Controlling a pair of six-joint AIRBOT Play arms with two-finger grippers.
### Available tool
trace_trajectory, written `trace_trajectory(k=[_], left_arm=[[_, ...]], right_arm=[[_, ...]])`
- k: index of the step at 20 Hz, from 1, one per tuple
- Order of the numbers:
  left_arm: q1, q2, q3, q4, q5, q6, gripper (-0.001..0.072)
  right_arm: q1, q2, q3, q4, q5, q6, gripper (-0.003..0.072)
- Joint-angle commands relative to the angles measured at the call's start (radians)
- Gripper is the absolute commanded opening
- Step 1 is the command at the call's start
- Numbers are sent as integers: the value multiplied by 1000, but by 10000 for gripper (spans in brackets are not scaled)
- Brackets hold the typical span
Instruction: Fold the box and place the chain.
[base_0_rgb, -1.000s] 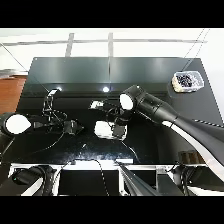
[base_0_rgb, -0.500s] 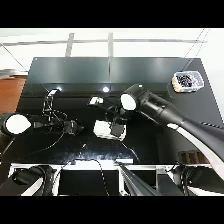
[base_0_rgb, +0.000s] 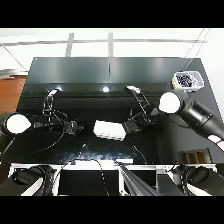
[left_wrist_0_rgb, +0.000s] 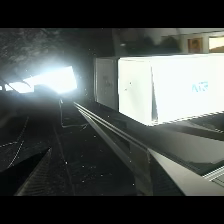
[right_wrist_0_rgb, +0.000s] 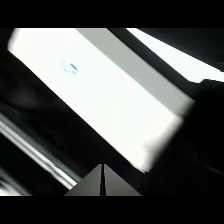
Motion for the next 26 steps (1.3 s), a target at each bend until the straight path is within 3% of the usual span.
trace_trajectory(k=[1, 5, 14, 21, 26], left_arm=[[0, -1, 0, -1, -1, 0, 697], [0, -19, 0, -1, -1, 0, 697], [0, -38, 0, 0, 3, 0, 698], [0, -39, 0, 0, 8, 0, 698], [0, -38, 1, -1, 8, 13, 698]], right_arm=[[5, 13, -187, 515, -407, -74, 22], [48, -90, -187, 594, -401, -117, 22], [30, -118, -188, 449, -324, -60, 22], [30, -159, -214, 402, -361, -58, 22], [13, -127, -183, 503, -292, -170, 22]])
